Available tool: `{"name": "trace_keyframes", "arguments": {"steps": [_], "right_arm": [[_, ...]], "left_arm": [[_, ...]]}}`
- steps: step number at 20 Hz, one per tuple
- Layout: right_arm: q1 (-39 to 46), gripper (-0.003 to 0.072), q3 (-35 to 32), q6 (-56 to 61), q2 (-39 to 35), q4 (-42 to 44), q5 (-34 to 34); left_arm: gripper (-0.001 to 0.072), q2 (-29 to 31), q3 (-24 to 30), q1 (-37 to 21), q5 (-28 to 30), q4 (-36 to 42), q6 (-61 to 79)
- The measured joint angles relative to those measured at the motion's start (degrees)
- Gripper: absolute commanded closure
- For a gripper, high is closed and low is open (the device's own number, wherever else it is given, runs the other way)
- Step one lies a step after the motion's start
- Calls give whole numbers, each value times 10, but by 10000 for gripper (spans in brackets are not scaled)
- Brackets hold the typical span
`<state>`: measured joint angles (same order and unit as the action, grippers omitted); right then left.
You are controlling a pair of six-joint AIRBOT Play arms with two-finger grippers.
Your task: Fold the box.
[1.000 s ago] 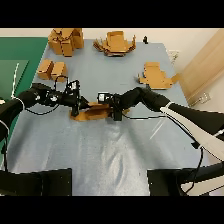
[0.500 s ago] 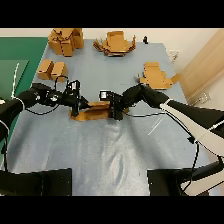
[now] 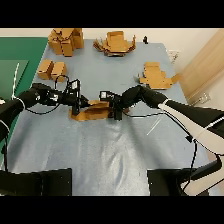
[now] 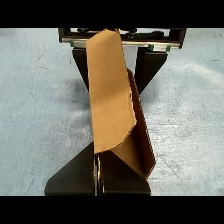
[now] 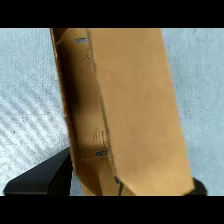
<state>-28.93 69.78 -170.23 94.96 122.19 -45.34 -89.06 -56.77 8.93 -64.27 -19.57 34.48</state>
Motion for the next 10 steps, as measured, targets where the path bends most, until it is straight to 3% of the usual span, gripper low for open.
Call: {"name": "trace_keyframes", "arguments": {"steps": [10], "right_arm": [[1,151,4,0,9,2,-24]], "left_arm": [[696,0,0,0,20,0,0]]}}
